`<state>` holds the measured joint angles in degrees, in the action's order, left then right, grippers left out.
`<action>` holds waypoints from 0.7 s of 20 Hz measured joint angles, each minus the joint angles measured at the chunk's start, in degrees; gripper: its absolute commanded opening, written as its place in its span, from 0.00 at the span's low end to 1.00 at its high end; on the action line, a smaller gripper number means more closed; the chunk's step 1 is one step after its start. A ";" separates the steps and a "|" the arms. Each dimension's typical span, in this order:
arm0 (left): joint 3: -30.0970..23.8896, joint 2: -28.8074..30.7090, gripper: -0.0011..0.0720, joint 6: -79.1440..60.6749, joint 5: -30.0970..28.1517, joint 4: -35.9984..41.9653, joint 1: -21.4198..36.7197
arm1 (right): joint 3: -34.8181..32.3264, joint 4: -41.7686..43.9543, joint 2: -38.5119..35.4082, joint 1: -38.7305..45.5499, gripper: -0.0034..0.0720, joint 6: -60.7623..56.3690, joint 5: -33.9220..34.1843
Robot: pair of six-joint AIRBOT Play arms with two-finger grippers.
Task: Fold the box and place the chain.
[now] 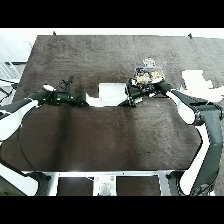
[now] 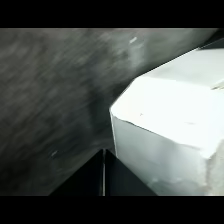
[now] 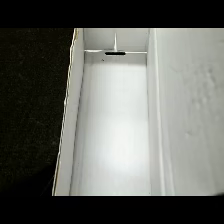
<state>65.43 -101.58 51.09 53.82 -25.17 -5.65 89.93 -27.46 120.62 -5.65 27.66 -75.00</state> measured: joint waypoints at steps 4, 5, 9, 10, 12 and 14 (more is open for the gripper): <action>2.78 -0.28 0.43 -0.37 2.67 0.20 -0.46 | 0.00 0.00 0.00 0.00 0.71 0.00 0.00; 3.23 -0.20 0.43 -0.42 3.15 0.17 -0.48 | 0.00 0.00 0.00 0.00 0.71 0.00 0.00; 4.13 0.68 0.43 -0.59 5.14 0.22 -0.61 | 0.00 -0.02 0.00 0.00 0.71 0.00 0.00; 4.28 0.83 0.43 -0.61 5.53 0.22 -0.61 | 0.00 0.00 0.00 0.00 0.71 0.00 0.00; 4.44 1.03 0.43 -0.83 6.25 0.31 -0.59 | 0.00 0.00 0.00 0.00 0.71 0.00 0.00; 4.57 1.11 0.43 -1.29 6.91 0.81 -0.76 | 0.00 -0.02 0.00 0.00 0.71 -0.02 0.00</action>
<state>70.00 -100.47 49.80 60.73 -24.36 -6.42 89.93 -27.49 120.62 -5.65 27.64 -75.00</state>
